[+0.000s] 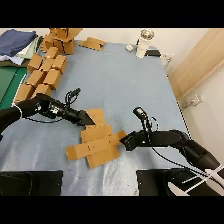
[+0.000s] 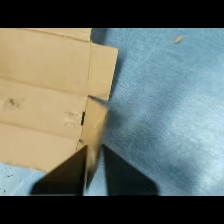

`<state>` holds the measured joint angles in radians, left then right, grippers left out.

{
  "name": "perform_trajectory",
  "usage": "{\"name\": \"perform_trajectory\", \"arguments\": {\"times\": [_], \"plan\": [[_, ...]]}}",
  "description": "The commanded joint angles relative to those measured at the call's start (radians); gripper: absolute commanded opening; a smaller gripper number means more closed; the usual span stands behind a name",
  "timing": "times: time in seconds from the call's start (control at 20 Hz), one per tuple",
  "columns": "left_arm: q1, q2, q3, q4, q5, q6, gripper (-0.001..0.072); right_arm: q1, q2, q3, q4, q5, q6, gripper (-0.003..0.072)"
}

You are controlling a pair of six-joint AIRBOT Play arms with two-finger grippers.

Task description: Fold the box.

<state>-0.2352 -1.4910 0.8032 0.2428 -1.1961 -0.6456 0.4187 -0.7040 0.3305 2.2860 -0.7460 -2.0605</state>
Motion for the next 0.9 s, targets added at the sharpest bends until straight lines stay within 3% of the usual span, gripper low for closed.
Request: {"name": "perform_trajectory", "arguments": {"times": [0.0, 0.25, 0.35, 0.45, 0.6, 0.85], "plan": [[0.002, -0.011, 0.001, -0.067, -0.039, 0.194, 0.0012, -0.012, 0.001, 0.018, -0.053, 0.005, 0.001, 0.0364], [-0.03, -0.01, 0.038, -0.097, 0.023, 0.458, 0.0012, -0.132, 0.001, 0.216, -0.423, -0.024, 0.344, 0.0359], [-0.072, -0.01, 0.05, -0.111, 0.053, 0.525, 0.0012, -0.15, 0.0, 0.287, -0.42, -0.056, 0.352, 0.0154], [-0.123, -0.008, 0.062, -0.147, 0.104, 0.595, 0.0012, -0.149, 0.0, 0.31, -0.326, -0.089, 0.356, 0.0004], [-0.195, 0.014, 0.068, -0.146, 0.175, 0.711, 0.0012, -0.125, -0.001, 0.3, -0.193, -0.209, 0.372, 0.0004], [-0.258, 0.045, 0.068, -0.137, 0.22, 0.838, 0.0011, -0.063, 0.0, 0.158, -0.286, -0.142, 0.572, 0.0004]]}}
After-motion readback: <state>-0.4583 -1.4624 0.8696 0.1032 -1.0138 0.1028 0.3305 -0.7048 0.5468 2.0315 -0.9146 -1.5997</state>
